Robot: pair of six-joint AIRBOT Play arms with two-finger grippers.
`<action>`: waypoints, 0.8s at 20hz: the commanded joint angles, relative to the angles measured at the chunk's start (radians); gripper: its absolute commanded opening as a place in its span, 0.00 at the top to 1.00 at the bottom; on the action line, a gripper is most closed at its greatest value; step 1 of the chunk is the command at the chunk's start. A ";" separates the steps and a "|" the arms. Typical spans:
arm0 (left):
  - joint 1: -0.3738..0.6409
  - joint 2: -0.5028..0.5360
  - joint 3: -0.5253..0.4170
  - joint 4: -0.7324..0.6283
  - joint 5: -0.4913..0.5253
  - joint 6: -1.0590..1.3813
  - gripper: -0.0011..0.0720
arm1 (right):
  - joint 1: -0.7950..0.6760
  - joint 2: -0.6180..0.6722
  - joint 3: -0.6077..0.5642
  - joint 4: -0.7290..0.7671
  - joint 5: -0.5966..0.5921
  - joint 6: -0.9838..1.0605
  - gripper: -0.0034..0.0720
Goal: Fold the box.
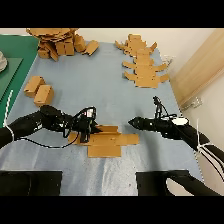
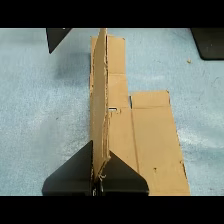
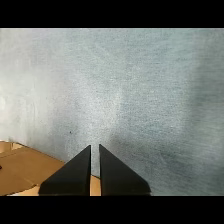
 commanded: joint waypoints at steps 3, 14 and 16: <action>0.000 -0.008 0.003 0.004 0.024 0.001 0.96 | 0.001 0.000 0.001 0.000 -0.001 0.000 0.85; 0.000 -0.008 0.003 0.003 0.053 0.000 0.96 | 0.001 0.182 -0.004 -0.027 0.125 -0.105 0.95; 0.000 -0.008 0.003 0.004 0.053 0.000 0.96 | 0.032 0.285 -0.027 -0.028 0.162 -0.104 0.95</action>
